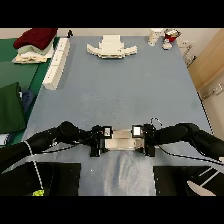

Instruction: Fold the box.

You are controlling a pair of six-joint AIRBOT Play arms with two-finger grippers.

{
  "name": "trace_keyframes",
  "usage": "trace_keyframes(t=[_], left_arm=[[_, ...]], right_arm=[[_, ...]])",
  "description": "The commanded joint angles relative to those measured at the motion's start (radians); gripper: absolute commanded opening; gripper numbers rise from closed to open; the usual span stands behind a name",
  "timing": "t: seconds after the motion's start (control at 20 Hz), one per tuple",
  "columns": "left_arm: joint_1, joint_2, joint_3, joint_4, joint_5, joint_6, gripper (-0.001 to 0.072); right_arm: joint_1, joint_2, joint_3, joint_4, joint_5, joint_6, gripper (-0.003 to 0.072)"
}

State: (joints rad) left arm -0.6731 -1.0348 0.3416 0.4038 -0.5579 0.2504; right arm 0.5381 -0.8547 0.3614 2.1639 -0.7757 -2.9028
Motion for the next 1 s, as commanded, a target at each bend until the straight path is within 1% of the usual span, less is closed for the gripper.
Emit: trace_keyframes(t=[0.0,0.15,0.2,0.25,0.3,0.35,0.4,0.45,0.5,0.7,0.75,0.8,0.85,0.95], left_arm=[[0.000,-0.001,0.001,0.000,0.001,0.000,0.0444],[0.000,-0.001,0.001,0.000,0.001,0.000,0.0444],[0.000,-0.001,0.001,0.000,0.001,0.000,0.0444],[0.000,-0.001,0.001,0.000,0.001,0.000,0.0444],[0.000,-0.001,0.001,0.000,0.001,0.000,0.0444],[0.000,-0.001,0.001,0.000,0.001,0.000,0.0444],[0.000,-0.001,0.001,0.000,0.001,0.000,0.0443],[0.000,-0.001,0.001,0.000,0.001,0.000,0.0443],[-0.001,-0.001,0.001,0.000,0.001,0.000,0.0444],[0.000,-0.001,0.001,0.000,0.001,0.000,0.0444],[0.000,0.000,0.001,0.000,0.001,0.000,0.0444],[0.000,0.000,0.001,0.000,0.001,0.000,0.0444],[0.000,0.000,0.001,0.000,0.001,0.000,0.0444],[0.000,-0.001,0.001,0.000,0.001,0.000,0.0444]], right_arm=[[0.000,0.090,0.003,-0.209,-0.082,0.251,0.0720],[0.000,0.186,0.043,-0.418,-0.227,0.666,0.0718],[0.000,0.218,0.063,-0.460,-0.271,0.817,0.0716],[0.000,0.243,0.079,-0.476,-0.301,0.953,0.0685],[0.000,0.265,0.092,-0.475,-0.320,1.103,0.0523],[0.000,0.278,0.095,-0.461,-0.329,1.244,0.0313],[0.000,0.278,0.094,-0.417,-0.334,1.382,0.0127],[0.000,0.272,0.092,-0.356,-0.332,1.485,0.0080],[0.000,0.258,0.087,-0.276,-0.325,1.529,0.0081],[0.012,0.142,0.074,0.063,-0.290,1.534,0.0081],[0.037,0.113,0.074,0.114,-0.267,1.533,0.0078],[0.075,0.089,0.075,0.145,-0.225,1.533,0.0015],[0.112,0.074,0.083,0.147,-0.181,1.533,0.0001],[0.156,0.063,0.119,0.145,-0.077,1.533,0.0001]])
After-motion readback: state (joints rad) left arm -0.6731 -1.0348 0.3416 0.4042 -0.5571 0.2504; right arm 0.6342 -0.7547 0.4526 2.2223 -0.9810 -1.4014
